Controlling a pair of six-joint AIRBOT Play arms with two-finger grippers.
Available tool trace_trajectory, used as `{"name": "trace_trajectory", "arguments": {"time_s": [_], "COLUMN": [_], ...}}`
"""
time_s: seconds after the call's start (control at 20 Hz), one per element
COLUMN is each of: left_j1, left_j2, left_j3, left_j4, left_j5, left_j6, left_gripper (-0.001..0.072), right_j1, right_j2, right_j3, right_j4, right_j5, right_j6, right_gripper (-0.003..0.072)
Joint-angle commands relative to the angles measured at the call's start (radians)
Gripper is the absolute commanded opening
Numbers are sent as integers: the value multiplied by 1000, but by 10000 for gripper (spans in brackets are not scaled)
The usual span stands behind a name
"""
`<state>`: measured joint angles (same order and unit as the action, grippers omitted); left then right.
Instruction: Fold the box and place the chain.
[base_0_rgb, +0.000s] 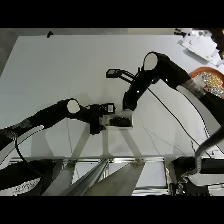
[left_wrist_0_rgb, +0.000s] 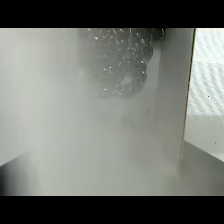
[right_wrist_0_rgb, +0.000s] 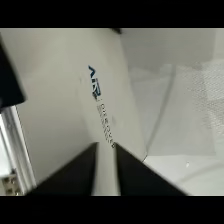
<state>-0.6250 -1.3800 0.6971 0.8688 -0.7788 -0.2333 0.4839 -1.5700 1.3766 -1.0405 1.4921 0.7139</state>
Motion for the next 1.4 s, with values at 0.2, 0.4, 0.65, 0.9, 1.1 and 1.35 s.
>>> {"name": "trace_trajectory", "arguments": {"time_s": [0.2,0.4,0.65,0.9,1.1,1.35], "left_j1": [0,0,0,0,0,0], "left_j2": [0,0,0,0,0,0], "left_j3": [0,0,0,0,0,0], "left_j4": [0,0,0,0,0,0], "left_j5": [0,0,0,0,0,0], "left_j6": [0,0,0,0,0,0], "left_gripper": [412,412,412,412,412,412], "right_j1": [18,72,130,172,189,196], "right_j2": [86,86,89,145,211,227], "right_j3": [2,-19,-69,-190,-283,-331], "right_j4": [-9,-28,-112,-187,-199,-193], "right_j5": [9,-37,-62,-196,-344,-379], "right_j6": [-61,-95,-93,-90,-90,-83], "right_gripper": [408,398,401,416,416,410]}}
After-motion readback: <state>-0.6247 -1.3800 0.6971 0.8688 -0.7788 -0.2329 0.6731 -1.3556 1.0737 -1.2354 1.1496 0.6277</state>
